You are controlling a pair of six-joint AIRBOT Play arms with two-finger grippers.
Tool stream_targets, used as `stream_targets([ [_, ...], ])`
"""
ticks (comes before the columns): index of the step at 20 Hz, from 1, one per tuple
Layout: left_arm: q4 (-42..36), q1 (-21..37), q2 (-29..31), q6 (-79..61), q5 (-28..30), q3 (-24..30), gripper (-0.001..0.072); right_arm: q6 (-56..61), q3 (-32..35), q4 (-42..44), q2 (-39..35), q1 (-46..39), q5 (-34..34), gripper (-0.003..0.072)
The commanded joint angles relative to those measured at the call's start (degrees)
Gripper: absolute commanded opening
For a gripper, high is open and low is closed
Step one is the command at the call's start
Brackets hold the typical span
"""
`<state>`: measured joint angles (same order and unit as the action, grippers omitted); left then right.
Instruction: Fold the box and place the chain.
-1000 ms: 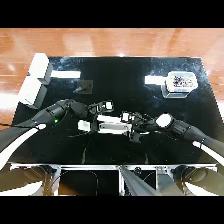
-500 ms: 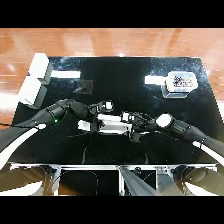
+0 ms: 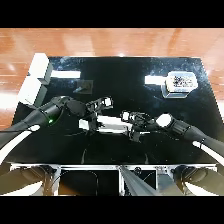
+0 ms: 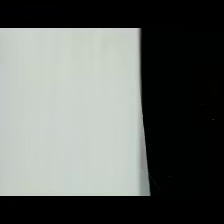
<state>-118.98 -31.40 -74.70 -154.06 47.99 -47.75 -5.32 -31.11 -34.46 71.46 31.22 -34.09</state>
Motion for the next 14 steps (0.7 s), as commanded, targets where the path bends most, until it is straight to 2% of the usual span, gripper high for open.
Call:
stream_targets([
  [1, 6.4, 0.8, 2.9, 6.1, 5.3, -0.1, 0.0563, 0.2, 0.0, -0.1, 0.0, 0.0, -0.2, 0.0567],
  [3, 6.5, 2.0, 3.5, 8.0, 8.9, -0.1, 0.0562, 0.2, 0.0, -0.1, 0.0, 0.0, -0.2, 0.0566],
  [5, 6.6, 4.0, 4.3, 10.7, 11.5, -0.1, 0.0519, 0.2, 0.0, -0.1, 0.0, 0.0, -0.2, 0.0567],
  [6, 7.4, 5.2, 4.9, 12.5, 12.5, -0.1, 0.0364, 0.2, 0.0, -0.1, 0.0, 0.0, -0.2, 0.0566],
  [7, 8.2, 6.3, 5.6, 13.5, 14.5, -0.1, 0.0013, 0.2, 0.0, -0.1, 0.0, 0.0, -0.2, 0.0566],
  [9, 8.4, 8.1, 6.8, 14.9, 18.0, 0.1, 0.0019, 0.2, 0.0, -0.1, 0.0, 0.0, -0.2, 0.0566],
  [11, 8.2, 8.2, 9.2, 15.1, 18.8, 1.9, 0.0018, 0.2, 0.0, -0.1, 0.0, 0.0, -0.2, 0.0567],
  [12, 6.7, 8.0, 10.8, 15.1, 17.6, 3.6, 0.0017, 0.2, 0.0, -0.1, 0.0, 0.0, -0.2, 0.0566],
  [14, -1.2, 8.0, 15.4, 14.8, 10.6, 9.7, 0.0018, 0.3, 0.0, -0.1, 0.0, 0.0, -0.2, 0.0555],
])
